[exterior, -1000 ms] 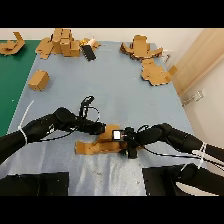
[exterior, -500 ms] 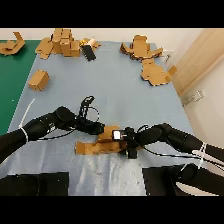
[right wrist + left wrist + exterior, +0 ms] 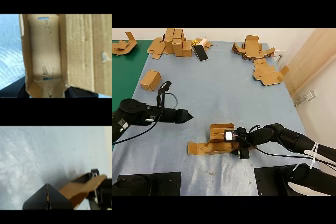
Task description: Fold the box.
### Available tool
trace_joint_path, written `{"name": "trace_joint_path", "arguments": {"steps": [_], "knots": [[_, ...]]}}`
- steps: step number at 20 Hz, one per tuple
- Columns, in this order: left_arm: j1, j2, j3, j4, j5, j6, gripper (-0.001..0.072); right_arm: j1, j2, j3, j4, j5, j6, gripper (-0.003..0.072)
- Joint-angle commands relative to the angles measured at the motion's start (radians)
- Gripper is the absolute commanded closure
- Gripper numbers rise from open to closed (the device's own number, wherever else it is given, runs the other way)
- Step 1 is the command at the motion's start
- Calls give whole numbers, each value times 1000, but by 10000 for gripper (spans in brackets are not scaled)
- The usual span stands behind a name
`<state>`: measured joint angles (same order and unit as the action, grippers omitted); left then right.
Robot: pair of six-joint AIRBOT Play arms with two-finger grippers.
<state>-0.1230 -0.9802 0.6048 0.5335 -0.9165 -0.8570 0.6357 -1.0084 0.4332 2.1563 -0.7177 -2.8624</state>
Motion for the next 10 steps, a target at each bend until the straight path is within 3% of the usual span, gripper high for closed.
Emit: {"name": "trace_joint_path", "arguments": {"steps": [1, 4, 7, 10], "knots": [[86, 58, -57, 20, -226, 301, 702, 0, 0, 0, -2, 2, 0, 217], [-106, 102, -62, 268, -131, 320, 702, 0, 0, 0, -2, 2, 0, 217], [-392, 156, -62, 517, 75, 319, 702, 0, 0, 0, -2, 2, 0, 217], [-597, 175, -63, 636, 202, 323, 699, 0, 0, 0, -2, 2, 0, 217]]}}
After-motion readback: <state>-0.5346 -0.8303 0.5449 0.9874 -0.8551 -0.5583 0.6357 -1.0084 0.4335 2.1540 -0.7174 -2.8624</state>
